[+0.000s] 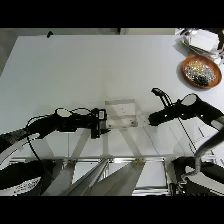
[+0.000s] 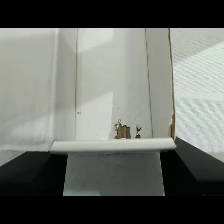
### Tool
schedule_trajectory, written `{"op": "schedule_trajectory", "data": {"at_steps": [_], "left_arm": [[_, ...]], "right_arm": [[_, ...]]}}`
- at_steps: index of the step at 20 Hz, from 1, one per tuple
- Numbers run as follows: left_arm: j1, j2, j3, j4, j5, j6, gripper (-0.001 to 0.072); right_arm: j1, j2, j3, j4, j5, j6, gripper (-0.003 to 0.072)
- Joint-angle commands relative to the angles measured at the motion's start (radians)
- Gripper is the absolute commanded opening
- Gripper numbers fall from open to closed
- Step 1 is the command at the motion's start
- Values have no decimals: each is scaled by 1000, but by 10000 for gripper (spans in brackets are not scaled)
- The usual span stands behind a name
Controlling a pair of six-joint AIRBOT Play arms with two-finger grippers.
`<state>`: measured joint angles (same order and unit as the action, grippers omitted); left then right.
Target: Fold the box and place the chain.
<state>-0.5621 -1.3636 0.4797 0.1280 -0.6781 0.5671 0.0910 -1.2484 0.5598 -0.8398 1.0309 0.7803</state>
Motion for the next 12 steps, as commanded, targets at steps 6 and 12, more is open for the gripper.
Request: {"op": "schedule_trajectory", "data": {"at_steps": [6, 12], "left_arm": [[0, 1, 0, 0, 0, 0, 138], [0, 1, 0, 0, 0, 0, 138]], "right_arm": [[47, 82, 43, 13, 24, 40, 106], [47, 108, 43, 11, 87, 121, 213]]}}
